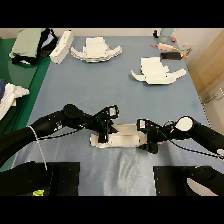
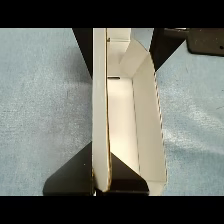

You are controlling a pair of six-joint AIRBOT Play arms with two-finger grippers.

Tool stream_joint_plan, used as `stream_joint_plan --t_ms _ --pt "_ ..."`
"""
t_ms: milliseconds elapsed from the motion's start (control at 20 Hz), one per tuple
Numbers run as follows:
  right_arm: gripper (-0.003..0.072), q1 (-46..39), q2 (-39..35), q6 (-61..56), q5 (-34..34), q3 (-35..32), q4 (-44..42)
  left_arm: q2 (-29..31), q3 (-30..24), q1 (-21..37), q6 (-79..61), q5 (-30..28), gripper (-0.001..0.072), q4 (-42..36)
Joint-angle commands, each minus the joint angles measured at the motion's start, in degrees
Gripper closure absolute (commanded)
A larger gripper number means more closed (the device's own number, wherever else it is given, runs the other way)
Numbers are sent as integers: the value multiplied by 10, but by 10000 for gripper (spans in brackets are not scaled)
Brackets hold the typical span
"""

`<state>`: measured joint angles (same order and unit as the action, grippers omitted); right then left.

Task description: Fold the box.

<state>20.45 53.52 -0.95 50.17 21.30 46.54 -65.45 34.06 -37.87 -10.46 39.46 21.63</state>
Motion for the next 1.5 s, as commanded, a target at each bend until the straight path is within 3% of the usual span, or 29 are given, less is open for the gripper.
stream_joint_plan --t_ms 0,500,600,1000,1100,1250,1300,1350,1450 --pt "39 -2 1 11 -7 -6 -8 0 0 0 0 1 694 0" --pt "39 -2 4 62 -14 -6 -39 0 0 0 0 1 694 0" --pt "120 -1 17 61 -13 -6 -40 0 0 0 0 1 694 0" --pt "116 0 26 61 -7 -6 -39 0 0 0 0 1 694 0" --pt "73 0 25 61 -7 -6 -39 0 0 0 0 1 694 0" --pt "72 0 25 61 -1 -6 -39 0 0 0 0 1 694 0" --pt "-5 0 25 61 -2 -6 -39 0 0 0 0 1 694 0" --pt "-30 0 25 61 -4 -6 -36 0 0 0 0 1 694 0" --pt "-19 0 25 61 -10 -6 -35 0 0 0 0 1 694 0"
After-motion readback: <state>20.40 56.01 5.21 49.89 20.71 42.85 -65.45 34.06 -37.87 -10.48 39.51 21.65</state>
